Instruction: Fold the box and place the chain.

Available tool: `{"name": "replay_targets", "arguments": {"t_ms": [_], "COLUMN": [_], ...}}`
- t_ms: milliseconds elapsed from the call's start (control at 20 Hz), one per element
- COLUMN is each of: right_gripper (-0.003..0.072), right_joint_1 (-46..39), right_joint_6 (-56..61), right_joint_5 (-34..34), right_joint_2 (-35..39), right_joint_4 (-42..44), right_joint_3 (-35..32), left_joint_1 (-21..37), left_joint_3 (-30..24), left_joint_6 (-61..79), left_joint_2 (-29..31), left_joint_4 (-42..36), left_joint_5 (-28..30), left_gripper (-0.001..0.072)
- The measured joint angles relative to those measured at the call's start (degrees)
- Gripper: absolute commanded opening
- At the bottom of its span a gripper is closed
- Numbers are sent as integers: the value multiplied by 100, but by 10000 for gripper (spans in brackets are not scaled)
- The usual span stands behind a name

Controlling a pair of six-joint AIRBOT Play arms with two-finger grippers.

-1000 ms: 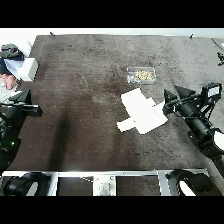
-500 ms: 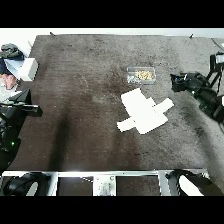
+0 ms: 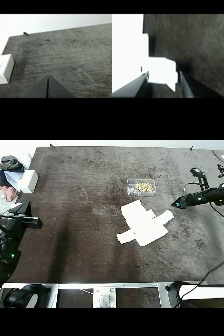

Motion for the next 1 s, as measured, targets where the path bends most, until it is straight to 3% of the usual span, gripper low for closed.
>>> {"name": "replay_targets", "arguments": {"t_ms": [250, 700, 750, 800, 1000], "right_gripper": [435, 435, 424, 304, 285], "right_joint_1": [24, 284, 291, 295, 315], "right_joint_6": [122, 98, 76, 48, -44], "right_joint_5": [1027, 1665, 1768, 1878, 2236], "right_joint_2": [-940, -1808, -1862, -1904, -1996], "right_joint_4": [-306, -457, -437, -367, 22], "right_joint_3": [909, 1182, 1187, 1187, 1169], "left_joint_1": [0, 0, 0, 0, 0], "left_joint_3": [0, 0, 0, 0, 0], "left_joint_6": [2, 0, 0, 0, 2], "left_joint_2": [0, 0, 0, 0, 0], "left_joint_4": [0, 0, 0, 0, 0], "left_joint_5": [0, 0, 0, 0, 0], "left_gripper": [13, 13, 12, 12, 12]}}
